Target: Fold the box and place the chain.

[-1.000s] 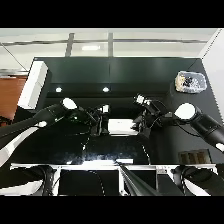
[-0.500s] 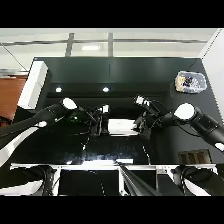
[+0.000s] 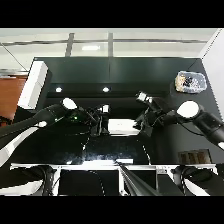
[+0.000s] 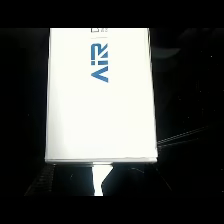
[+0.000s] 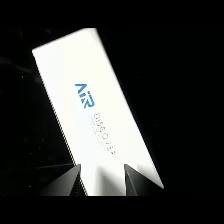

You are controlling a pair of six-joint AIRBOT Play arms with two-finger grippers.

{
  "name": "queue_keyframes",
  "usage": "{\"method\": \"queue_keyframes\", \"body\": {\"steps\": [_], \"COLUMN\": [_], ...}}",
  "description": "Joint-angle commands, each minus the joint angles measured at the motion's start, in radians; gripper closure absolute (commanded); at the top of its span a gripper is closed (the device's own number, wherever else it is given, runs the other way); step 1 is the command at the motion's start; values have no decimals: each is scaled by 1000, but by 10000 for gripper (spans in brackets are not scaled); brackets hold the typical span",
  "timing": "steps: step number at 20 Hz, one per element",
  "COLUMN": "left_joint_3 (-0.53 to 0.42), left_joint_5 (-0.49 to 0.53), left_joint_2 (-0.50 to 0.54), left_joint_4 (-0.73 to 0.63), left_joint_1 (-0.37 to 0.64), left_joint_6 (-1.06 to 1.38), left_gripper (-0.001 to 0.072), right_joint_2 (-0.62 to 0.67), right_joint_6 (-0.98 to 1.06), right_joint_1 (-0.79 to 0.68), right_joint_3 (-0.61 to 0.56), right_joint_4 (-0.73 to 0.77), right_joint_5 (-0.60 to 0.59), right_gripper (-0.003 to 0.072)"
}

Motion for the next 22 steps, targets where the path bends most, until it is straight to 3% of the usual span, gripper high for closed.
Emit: {"method": "queue_keyframes", "body": {"steps": [1, 2, 3, 6, 8, 13, 22], "left_joint_3": [0, 0, 0, 0, 0, 0, 0], "left_joint_5": [1, 1, 1, 1, 0, 0, 1], "left_joint_2": [-1, -1, -1, -1, -1, -1, -1], "left_joint_4": [1, 0, 0, 0, 0, 0, 0], "left_joint_1": [0, 0, 0, 0, 0, 0, 0], "left_joint_6": [2, 2, 2, 2, 2, 2, 2], "left_gripper": [306, 306, 306, 306, 306, 306, 306], "right_joint_2": [63, 62, 62, 37, -3, -80, -140], "right_joint_6": [275, 371, 418, 418, 418, 420, 427], "right_joint_1": [-98, -132, -149, -135, -106, -85, -85], "right_joint_3": [18, 6, -25, -130, -153, -154, -154], "right_joint_4": [6, 18, 72, 349, 417, 338, 288], "right_joint_5": [111, 150, 161, 122, 79, -23, -27], "right_gripper": [399, 598, 664, 671, 671, 668, 663]}}
